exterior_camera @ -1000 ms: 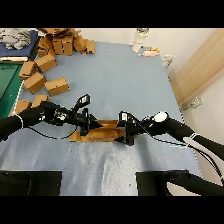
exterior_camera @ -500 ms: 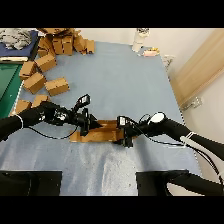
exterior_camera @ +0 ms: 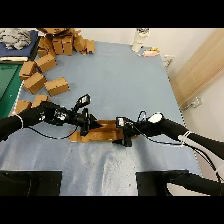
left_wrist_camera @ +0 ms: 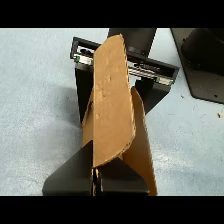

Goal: Fold the box.

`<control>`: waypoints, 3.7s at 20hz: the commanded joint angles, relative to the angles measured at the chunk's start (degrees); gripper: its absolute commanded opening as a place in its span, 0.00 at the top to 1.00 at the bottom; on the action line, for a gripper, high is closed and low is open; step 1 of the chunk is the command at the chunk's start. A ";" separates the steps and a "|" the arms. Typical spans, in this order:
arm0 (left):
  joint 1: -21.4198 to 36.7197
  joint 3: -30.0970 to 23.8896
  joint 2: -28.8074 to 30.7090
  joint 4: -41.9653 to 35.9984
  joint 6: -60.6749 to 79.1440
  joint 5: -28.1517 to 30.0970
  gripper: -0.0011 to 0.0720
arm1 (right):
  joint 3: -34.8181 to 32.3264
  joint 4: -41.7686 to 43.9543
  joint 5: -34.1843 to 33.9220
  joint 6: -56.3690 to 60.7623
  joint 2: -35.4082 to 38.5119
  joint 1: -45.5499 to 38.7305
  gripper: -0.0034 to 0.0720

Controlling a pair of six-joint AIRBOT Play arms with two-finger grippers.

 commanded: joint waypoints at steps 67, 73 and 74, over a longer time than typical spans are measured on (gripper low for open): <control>1.88 0.13 1.05 -1.18 -17.55 2.34 0.42 | 0.02 -1.79 -0.63 -0.07 -1.20 1.07 0.29; 4.70 0.13 12.11 21.33 -38.34 1.92 0.23 | 0.04 -1.77 -0.63 -0.07 -0.85 1.07 0.29; 4.68 0.13 14.16 25.09 -42.62 0.63 0.24 | 0.04 -1.75 -0.63 -0.07 -0.83 1.07 0.29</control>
